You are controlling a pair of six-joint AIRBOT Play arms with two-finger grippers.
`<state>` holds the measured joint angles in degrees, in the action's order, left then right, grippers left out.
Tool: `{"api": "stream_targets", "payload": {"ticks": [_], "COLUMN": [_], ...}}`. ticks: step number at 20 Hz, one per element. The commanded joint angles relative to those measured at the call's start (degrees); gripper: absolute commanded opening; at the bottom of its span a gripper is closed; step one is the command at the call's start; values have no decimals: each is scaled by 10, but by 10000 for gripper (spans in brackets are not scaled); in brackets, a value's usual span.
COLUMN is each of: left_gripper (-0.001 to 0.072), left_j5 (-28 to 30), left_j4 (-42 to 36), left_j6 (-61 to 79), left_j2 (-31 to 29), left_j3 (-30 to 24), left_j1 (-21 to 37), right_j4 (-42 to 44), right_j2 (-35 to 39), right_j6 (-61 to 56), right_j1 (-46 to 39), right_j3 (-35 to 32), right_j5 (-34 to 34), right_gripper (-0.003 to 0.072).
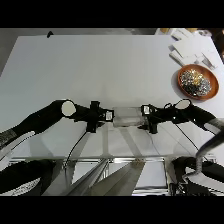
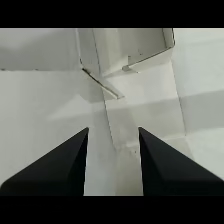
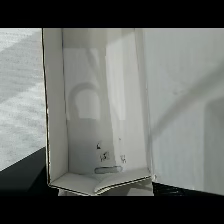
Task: Fold the box and place the chain.
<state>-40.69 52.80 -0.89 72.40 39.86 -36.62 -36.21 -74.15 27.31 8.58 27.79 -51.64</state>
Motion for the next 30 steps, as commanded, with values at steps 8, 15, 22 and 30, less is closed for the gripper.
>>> {"api": "stream_targets", "payload": {"ticks": [8,15,22,30], "left_gripper": [247,131,149,276], "left_j5": [34,53,51,54], "left_j4": [-66,-112,-120,-121], "left_j6": [37,54,61,60], "left_j2": [28,28,29,29], "left_j3": [0,0,0,0], "left_j1": [-27,-31,-52,-56], "right_j4": [0,0,0,0], "right_j2": [0,0,0,0], "right_j6": [0,0,0,0], "right_j1": [0,0,0,0], "right_j3": [0,0,0,0], "right_j5": [0,0,0,0], "right_gripper": [296,296,296,296]}}
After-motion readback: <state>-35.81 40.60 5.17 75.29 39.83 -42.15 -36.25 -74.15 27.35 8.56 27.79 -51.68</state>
